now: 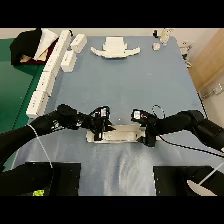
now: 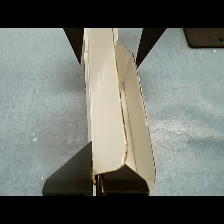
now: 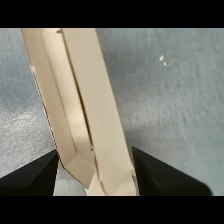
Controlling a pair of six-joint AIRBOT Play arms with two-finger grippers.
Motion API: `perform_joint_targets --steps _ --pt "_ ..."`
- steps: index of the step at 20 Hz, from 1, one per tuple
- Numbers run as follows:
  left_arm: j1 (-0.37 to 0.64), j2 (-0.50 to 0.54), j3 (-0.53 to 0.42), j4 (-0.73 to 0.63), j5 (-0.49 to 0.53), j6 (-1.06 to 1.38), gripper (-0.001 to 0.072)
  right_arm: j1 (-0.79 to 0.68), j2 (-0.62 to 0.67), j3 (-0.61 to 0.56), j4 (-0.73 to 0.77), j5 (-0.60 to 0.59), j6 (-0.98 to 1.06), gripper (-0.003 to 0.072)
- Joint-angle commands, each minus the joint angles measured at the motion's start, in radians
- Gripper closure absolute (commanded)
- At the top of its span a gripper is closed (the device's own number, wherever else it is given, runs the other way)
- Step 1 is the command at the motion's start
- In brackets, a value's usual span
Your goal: Fold the box.
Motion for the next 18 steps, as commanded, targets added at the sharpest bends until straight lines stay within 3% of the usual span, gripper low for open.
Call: perform_joint_targets --steps 1,11,18 --pt "0.0 0.001 0.0 0.0 0.0 0.0 0.0696 -0.087 -0.045 -0.012 0.172 -0.051 -0.259 -0.0034" --pt "0.0 0.001 0.0 0.0 0.0 0.0 0.0696 -0.087 -0.059 -0.008 0.127 -0.023 -0.24 -0.0022" --pt "-0.001 0.001 0.0 0.0 0.0 0.0 0.0695 -0.084 -0.166 -0.009 0.162 0.012 -0.286 -0.0022"
